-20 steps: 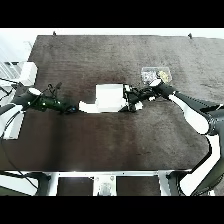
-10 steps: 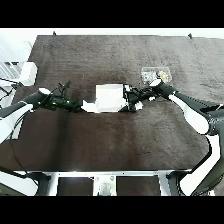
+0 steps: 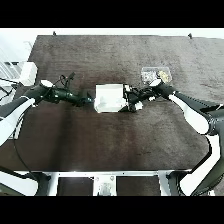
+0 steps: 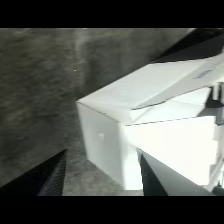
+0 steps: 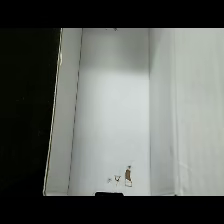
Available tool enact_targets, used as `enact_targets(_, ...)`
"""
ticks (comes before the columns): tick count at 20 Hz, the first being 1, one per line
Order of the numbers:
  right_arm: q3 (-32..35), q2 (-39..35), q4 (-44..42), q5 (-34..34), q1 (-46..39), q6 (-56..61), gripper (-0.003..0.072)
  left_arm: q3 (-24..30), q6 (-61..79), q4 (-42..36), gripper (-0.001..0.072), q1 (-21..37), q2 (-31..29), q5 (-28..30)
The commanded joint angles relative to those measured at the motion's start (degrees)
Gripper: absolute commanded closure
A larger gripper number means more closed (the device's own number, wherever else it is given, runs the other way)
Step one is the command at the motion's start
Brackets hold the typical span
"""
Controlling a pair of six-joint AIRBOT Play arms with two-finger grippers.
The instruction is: Fold the box and place the chain.
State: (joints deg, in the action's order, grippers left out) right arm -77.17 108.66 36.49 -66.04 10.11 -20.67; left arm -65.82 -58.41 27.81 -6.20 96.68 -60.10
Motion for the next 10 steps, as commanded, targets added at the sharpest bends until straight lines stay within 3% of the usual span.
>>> enact_targets(1, 0.0, 0.0, 0.0, 0.0, 0.0, 0.0, 0.0103, -0.7, -0.1, -1.9, 0.0201, -0.1, 0.0, -2.8)
enact_targets(10, 0.0, 0.0, 0.0, 0.0, 0.0, 0.0, 0.0103, -0.7, -1.2, -2.8, 0.0201, -3.1, 0.0, -2.4)
